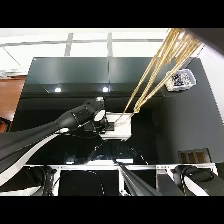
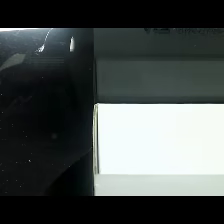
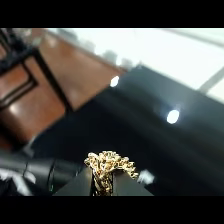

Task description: Fold the box and place the chain.

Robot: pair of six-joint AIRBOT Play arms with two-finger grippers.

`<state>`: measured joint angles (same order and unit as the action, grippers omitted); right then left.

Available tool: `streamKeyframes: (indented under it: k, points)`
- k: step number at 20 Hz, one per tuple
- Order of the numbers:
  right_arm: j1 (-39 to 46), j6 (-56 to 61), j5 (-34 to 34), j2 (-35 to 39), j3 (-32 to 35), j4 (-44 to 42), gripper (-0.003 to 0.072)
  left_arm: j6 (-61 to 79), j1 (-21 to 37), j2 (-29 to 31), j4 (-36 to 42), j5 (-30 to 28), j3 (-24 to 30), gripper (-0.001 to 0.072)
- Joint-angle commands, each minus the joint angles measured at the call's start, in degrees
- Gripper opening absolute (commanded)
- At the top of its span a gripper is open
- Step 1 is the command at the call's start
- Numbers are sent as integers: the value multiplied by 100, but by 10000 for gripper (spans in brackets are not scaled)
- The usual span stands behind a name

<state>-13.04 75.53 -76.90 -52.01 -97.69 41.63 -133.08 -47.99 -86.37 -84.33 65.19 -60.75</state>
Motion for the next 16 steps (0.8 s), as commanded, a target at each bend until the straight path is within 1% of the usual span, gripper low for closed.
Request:
streamKeyframes:
  k: [1, 4, 7, 10, 16]
  points:
    - [-297, 33, -297, -7, 723, 238, 7, 0, 2, 4, 70, -24, 0, 29]
    - [-529, 33, -98, -7, 1731, 306, 7, 0, 2, 4, 68, -24, 0, 29]
    - [-527, 81, -96, -7, 2245, 778, 8, 0, 4, 4, 70, -17, 2, 29]
    - [-529, 125, -155, -7, 2516, 841, 7, 0, 4, 4, 70, -20, 2, 29]
    - [-529, 125, -133, -7, 2538, 645, 7, 0, 2, 4, 70, -20, 2, 29]
